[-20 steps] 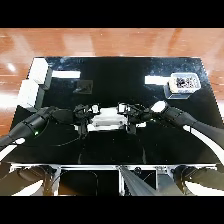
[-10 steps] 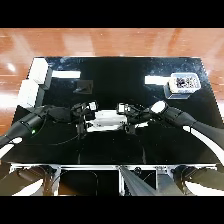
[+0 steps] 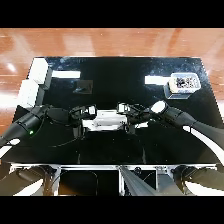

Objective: Fold the box and place the chain.

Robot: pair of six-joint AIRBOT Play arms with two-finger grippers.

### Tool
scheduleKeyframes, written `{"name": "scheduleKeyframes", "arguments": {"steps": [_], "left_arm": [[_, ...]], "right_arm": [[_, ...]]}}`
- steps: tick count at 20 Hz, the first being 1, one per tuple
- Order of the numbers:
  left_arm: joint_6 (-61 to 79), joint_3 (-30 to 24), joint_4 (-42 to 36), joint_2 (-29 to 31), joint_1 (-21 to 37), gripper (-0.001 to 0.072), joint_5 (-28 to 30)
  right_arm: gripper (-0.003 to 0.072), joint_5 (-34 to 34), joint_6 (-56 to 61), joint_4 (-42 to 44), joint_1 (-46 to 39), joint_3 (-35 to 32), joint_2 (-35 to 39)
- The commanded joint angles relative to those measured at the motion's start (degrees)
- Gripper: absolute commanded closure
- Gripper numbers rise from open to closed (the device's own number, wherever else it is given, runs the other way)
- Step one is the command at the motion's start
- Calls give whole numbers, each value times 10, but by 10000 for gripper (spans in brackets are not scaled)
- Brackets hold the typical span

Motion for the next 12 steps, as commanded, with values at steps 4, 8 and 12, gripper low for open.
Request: {"name": "scheduleKeyframes", "arguments": {"steps": [4, 8, 12], "left_arm": [[11, -1, 34, -16, -51, 152, -64], [10, -1, 32, -18, -51, 284, -44], [10, -1, 3, -18, -51, 409, -45]], "right_arm": [[128, 0, 1, 0, 0, 1, 0], [128, 0, 1, 0, 0, 1, 0], [128, 0, 1, 0, 0, 1, 0]]}}
